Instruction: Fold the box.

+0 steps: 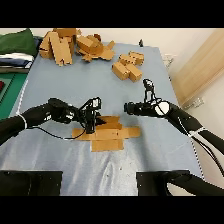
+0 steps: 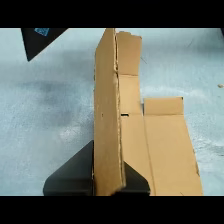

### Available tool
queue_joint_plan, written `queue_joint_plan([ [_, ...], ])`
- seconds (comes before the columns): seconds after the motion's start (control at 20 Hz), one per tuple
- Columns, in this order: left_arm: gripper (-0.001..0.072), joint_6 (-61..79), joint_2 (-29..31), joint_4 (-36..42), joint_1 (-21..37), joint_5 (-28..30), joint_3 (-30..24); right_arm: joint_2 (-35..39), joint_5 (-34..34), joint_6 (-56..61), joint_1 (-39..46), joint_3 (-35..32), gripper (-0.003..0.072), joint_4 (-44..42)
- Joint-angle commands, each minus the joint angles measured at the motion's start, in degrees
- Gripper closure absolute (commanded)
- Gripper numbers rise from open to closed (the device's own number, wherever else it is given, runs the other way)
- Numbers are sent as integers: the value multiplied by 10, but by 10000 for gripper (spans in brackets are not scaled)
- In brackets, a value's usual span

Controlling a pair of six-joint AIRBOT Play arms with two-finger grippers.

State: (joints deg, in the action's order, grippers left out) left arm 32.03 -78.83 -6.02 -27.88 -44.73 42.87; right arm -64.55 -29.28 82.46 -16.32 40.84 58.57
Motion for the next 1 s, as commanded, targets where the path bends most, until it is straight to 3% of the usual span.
queue_joint_plan([
  [0.0, 693, -5, -1, 0, -4, -16, -6, 0, 4, 0, 0, 0, 527, 2],
  [0.95, 692, -21, 19, -7, -4, -40, -52, -1, 10, 0, 0, 0, 528, 6],
])
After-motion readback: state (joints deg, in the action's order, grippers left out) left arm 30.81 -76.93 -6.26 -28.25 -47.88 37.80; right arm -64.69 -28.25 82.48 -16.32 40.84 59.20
